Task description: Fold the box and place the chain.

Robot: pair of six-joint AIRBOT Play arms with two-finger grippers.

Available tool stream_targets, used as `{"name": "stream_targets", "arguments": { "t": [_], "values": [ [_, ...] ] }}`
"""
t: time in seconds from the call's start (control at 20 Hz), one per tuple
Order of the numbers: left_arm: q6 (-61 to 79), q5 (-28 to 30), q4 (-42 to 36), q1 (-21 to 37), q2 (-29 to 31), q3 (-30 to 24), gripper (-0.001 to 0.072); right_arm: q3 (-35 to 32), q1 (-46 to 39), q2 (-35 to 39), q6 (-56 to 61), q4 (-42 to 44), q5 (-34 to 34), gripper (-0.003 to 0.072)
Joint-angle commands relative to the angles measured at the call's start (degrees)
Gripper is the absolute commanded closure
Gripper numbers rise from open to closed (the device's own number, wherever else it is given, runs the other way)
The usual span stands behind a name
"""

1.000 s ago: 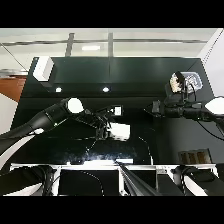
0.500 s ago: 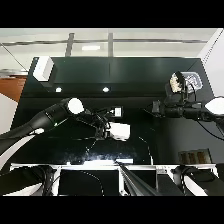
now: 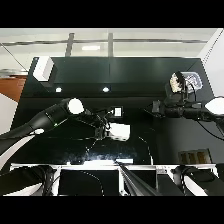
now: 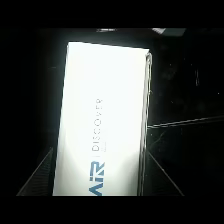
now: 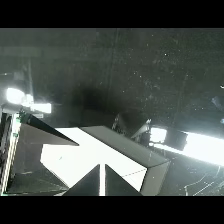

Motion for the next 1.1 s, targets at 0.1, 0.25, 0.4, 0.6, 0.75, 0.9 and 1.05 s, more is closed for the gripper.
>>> {"name": "stream_targets", "arguments": {
  "t": [0.1, 0.25, 0.4, 0.6, 0.75, 0.9, 1.05],
  "values": [
    [0.1, 0.0, -0.2, 0.0, 0.1, 0.0, -0.0002, 0.0, 0.0, 0.0, 0.0, 0.0, 0.0, 0.064],
    [0.1, 0.0, -0.2, 0.0, 0.0, 0.0, -0.0003, 0.0, 0.0, 0.0, 0.0, 0.0, 0.0, 0.064],
    [0.1, 0.1, -0.2, 0.0, -0.4, -0.2, -0.0004, 0.0, 0.0, 0.0, 0.0, 0.0, 0.0, 0.064],
    [-0.4, 0.4, 0.9, -1.0, -0.6, -0.2, -0.0004, 0.0, 0.0, 0.0, 0.0, 0.0, 0.0, 0.064],
    [-3.2, 2.4, 3.2, -2.4, -1.0, -0.2, -0.0004, 0.0, 0.0, 0.0, 0.0, 0.0, 0.0, 0.0639],
    [-6.6, 4.7, 6.9, -3.9, -2.4, -0.2, -0.0004, 0.0, 0.0, 0.0, 0.0, 0.0, 0.0, 0.0639],
    [-7.0, 7.3, 7.0, -5.4, -4.4, -0.2, -0.0004, 0.0, 0.0, 0.0, 0.0, 0.0, 0.0, 0.064]
  ]
}}
